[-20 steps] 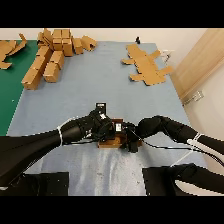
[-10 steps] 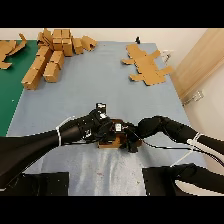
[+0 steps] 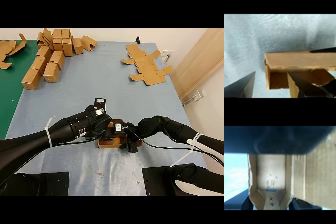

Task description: Fold the box.

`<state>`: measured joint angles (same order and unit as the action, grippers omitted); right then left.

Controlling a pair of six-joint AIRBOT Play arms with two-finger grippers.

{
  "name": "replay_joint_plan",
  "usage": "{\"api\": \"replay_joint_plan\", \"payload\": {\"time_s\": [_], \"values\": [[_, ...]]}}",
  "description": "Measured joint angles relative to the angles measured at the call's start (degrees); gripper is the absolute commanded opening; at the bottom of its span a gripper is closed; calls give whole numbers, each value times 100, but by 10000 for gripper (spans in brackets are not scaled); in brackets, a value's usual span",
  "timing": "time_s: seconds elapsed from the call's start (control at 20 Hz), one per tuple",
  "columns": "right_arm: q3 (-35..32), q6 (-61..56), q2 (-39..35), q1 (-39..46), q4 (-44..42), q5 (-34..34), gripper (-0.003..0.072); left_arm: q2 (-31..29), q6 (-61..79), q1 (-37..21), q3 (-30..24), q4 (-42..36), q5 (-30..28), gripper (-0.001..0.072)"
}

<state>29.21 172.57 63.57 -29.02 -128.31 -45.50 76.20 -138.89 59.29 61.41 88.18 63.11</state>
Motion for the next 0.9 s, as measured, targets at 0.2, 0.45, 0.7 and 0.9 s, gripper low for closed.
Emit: {"api": "replay_joint_plan", "payload": {"time_s": [0.2,0.45,0.7,0.9], "values": [[0,0,0,0,0,-2,518,-46,-2,-7,2,22,127,593],[0,-2,0,0,0,-2,518,-55,-2,-7,35,28,234,593],[0,-2,0,0,0,0,518,-57,0,-7,181,52,323,591],[2,-2,0,0,0,0,518,-57,0,-7,236,57,404,240]]}}
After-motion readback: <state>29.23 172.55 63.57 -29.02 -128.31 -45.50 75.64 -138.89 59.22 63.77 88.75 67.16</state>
